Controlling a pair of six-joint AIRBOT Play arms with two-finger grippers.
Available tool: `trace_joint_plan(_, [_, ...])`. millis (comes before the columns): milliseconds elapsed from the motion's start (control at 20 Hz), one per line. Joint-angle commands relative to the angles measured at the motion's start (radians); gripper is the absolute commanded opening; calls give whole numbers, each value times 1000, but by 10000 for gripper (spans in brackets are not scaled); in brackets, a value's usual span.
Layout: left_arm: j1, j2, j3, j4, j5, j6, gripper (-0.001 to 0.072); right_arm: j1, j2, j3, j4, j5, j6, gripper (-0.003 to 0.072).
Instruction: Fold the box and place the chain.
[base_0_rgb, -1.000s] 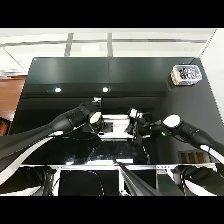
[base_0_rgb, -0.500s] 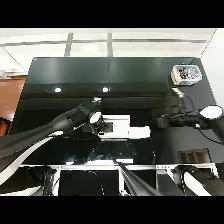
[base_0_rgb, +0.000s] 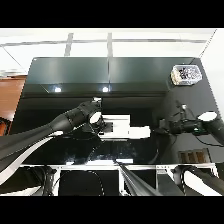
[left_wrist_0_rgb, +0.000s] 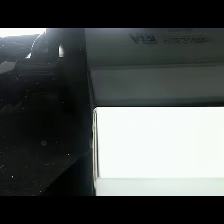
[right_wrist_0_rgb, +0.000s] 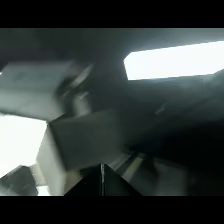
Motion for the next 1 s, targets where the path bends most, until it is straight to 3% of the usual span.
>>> trace_joint_plan(0, [1,-1,0,0,-1,1,26,143,-98,-4,166,20,-94,10])
trace_joint_plan(150, [1,-1,0,-1,-1,1,26,234,-109,3,209,-7,-136,10])
trace_joint_plan(600, [1,-1,0,-1,-1,1,26,239,-109,83,208,137,-168,12])
trace_joint_plan(650, [1,-1,0,-1,-1,1,26,240,-109,92,208,143,-168,45])
trace_joint_plan(700, [1,-1,0,-1,-1,1,26,241,-109,98,210,150,-168,326])
trace_joint_plan(750, [1,-1,0,-1,-1,1,26,245,-109,101,214,156,-168,455])
trace_joint_plan(950, [1,-1,0,-1,-1,1,26,291,-109,106,254,155,-168,456])
